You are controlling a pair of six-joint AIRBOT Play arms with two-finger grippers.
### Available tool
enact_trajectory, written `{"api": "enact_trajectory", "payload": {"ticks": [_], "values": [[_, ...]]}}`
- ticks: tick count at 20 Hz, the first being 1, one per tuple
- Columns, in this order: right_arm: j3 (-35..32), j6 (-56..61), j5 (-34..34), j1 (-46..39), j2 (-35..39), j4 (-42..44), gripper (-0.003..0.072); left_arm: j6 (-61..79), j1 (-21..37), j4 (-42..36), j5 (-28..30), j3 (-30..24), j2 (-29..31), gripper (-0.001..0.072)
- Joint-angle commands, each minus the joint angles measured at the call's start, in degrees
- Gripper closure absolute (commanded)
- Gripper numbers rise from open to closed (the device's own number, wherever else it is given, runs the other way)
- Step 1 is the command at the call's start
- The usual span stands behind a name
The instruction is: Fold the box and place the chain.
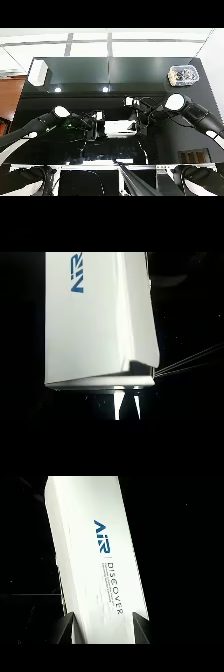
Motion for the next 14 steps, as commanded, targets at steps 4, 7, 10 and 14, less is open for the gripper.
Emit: {"api": "enact_trajectory", "payload": {"ticks": [4, 7, 10, 14], "values": [[-0.04, -0.04, 0.5, 0.07, -0.04, -0.09, 0.0272, 0.09, -0.04, 0.04, -0.04, 0.02, -0.04, 0.0359], [-0.04, -0.04, 0.52, 0.07, -0.07, -0.09, 0.0433, 0.09, -0.04, 0.04, -0.04, 0.02, -0.04, 0.0359], [-0.04, -0.04, 0.57, 0.07, -0.35, -0.07, 0.0434, 0.09, -0.04, 0.04, -0.04, 0.02, -0.04, 0.0359], [-0.07, -0.02, 1.92, 0.07, -0.63, -0.07, 0.0433, 0.09, -0.04, 0.04, -0.02, 0.02, -0.04, 0.0359]]}}
